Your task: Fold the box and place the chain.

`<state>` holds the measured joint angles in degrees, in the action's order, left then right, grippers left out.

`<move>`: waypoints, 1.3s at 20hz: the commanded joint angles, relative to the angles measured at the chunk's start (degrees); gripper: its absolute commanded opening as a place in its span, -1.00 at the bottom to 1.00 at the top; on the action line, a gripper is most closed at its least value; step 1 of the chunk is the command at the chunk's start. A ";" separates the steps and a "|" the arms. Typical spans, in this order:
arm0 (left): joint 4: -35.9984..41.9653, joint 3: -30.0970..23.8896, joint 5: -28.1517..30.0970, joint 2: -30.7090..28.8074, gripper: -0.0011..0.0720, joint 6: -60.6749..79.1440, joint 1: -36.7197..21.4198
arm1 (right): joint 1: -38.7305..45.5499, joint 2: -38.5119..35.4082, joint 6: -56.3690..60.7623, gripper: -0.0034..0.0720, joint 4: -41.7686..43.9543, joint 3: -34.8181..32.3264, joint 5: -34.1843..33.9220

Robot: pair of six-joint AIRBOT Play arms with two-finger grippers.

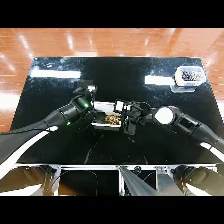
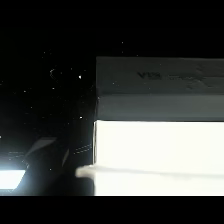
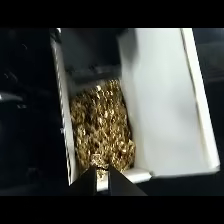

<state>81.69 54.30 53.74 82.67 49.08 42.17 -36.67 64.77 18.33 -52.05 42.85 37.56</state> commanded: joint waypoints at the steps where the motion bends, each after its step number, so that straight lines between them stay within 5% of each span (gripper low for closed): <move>1: -0.02 -0.02 0.02 0.04 -0.90 -0.04 0.02 | -3.58 -1.57 2.47 -0.81 3.06 2.19 -4.63; 4: 0.00 -0.02 0.02 0.04 -0.90 -0.04 0.02 | -6.25 -1.01 2.51 -0.81 4.70 2.38 -12.85; 16: 0.20 -0.02 -0.37 0.04 -0.90 -0.04 0.02 | -6.23 3.82 5.29 -0.80 10.10 2.49 -13.51; 17: 0.20 -0.02 -0.37 0.04 -0.90 -0.04 0.02 | -6.23 3.48 5.60 -0.69 10.12 2.49 -13.44; 18: 0.20 -0.02 -0.39 0.04 -0.90 -0.04 0.02 | -6.23 3.08 7.21 0.18 10.10 2.49 -13.46; 19: 0.20 -0.02 -0.39 0.04 -0.90 -0.04 0.02 | -6.14 2.75 9.01 0.54 9.94 2.49 -13.33; 26: 0.22 0.00 -0.44 0.04 -0.90 -0.07 0.02 | -5.64 -1.29 14.97 0.53 8.00 2.49 -8.46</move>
<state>81.89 54.26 53.39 82.67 49.01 42.17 -42.59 65.43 29.54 -42.57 45.28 27.55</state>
